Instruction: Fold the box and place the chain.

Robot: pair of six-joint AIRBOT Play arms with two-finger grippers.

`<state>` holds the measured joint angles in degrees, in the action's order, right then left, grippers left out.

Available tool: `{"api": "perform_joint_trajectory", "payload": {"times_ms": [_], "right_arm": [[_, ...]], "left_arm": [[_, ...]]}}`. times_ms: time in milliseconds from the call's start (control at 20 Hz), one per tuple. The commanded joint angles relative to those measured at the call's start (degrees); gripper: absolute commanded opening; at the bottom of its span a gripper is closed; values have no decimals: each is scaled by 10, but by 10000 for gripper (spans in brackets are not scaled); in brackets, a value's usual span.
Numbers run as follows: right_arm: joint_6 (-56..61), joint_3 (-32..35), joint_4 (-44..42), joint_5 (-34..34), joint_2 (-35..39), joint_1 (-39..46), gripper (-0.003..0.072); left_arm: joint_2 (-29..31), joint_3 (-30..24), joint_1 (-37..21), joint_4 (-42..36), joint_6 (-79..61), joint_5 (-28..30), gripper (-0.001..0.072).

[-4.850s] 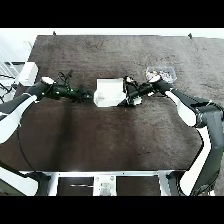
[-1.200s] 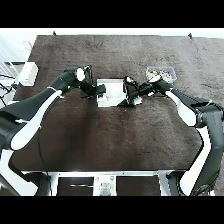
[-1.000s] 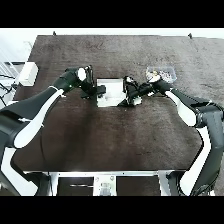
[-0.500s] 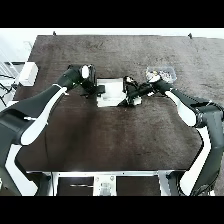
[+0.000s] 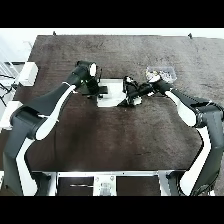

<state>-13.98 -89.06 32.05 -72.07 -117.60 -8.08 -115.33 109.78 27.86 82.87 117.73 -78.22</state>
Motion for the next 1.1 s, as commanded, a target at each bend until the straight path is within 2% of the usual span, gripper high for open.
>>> {"api": "perform_joint_trajectory", "payload": {"times_ms": [0, 250, 700, 750, 800, 1050], "right_arm": [[0, 0, 0, 0, 0, 0, 583], [0, 0, 0, 0, 0, 0, 583], [0, 0, 0, 0, 0, 0, 583], [0, 0, 0, 0, 0, 0, 583], [0, 0, 0, 0, 0, 0, 583], [0, 0, 0, 0, 0, 0, 583]], "left_arm": [[-17, 28, 3, 19, 9, -38, 355], [-35, 54, 4, 47, 8, -72, 354], [-38, 54, 4, 41, 8, -49, 344], [-38, 54, 4, 41, 8, -47, 314], [-38, 54, 4, 41, 4, -44, 152], [-38, 54, 4, 39, 5, -38, 135]]}}
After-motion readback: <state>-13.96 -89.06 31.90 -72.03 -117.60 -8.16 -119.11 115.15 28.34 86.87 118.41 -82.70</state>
